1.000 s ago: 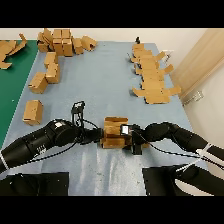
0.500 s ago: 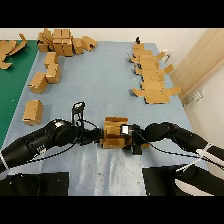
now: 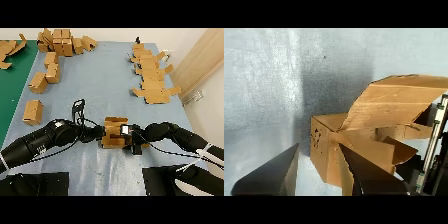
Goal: Fold the box.
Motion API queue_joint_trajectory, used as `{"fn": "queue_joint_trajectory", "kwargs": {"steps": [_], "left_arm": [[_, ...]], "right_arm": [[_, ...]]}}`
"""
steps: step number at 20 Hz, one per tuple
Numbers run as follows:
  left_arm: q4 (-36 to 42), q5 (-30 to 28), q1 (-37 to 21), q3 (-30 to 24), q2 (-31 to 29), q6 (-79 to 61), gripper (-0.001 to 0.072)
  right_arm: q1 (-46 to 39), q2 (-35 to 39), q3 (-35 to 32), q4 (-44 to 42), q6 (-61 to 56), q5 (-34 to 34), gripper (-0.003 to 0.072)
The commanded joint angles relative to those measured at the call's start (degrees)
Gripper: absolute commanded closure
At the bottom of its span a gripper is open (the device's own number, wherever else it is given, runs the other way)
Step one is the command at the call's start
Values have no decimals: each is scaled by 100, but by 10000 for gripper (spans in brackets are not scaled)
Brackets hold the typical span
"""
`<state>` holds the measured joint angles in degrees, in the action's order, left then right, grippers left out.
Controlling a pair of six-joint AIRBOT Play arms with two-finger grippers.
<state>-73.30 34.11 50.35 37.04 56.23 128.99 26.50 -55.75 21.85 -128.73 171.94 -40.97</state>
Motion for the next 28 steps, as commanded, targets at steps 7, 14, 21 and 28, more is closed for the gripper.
{"fn": "queue_joint_trajectory", "kwargs": {"steps": [7, 14, 21, 28], "left_arm": [[7, -105, 0, -2, -2, -61, 330], [4, 240, 225, 7, -2, -92, 308], [-44, 448, 374, 306, 223, 7, 277], [-337, 1086, 588, 898, 874, 2, 258]], "right_arm": [[2, 0, -2, -2, 0, 2, 165], [2, 0, -2, -2, 0, 2, 165], [2, 0, -2, -2, 0, 0, 165], [2, 0, -2, -2, 0, 0, 165]]}}
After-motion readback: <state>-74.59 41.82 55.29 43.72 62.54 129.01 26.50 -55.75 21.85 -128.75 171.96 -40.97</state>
